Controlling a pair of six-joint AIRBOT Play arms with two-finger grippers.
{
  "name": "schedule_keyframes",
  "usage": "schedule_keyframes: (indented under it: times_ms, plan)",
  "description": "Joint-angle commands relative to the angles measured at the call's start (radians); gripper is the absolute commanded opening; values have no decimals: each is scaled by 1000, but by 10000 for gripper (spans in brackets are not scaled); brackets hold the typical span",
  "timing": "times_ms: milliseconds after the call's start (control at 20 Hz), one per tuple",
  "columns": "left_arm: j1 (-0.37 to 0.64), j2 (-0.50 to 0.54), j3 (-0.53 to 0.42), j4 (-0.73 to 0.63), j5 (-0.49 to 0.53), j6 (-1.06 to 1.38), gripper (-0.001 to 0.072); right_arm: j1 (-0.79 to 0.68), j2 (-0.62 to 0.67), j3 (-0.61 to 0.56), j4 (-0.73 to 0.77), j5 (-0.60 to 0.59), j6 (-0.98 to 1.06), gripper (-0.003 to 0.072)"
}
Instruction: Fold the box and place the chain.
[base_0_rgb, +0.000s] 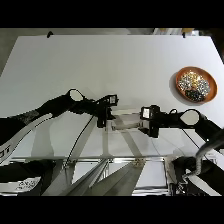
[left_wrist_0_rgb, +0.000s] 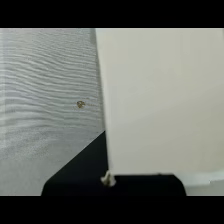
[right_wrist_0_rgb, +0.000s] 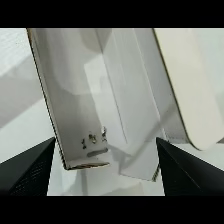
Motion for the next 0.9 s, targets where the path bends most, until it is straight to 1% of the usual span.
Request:
schedule_keyframes:
  times_ms: [0,300,550,650,850]
  plan:
    - [0,1,0,0,0,0,11,-18,-3,0,30,23,-34,695]
    - [0,1,0,0,0,0,11,-18,61,0,-20,26,2,693]
    - [0,1,0,0,0,0,11,-18,61,0,-8,21,0,692]
    - [0,1,0,0,0,0,11,-18,44,0,23,16,-20,693]
    - [0,1,0,0,0,0,11,-18,-36,0,49,16,-77,693]
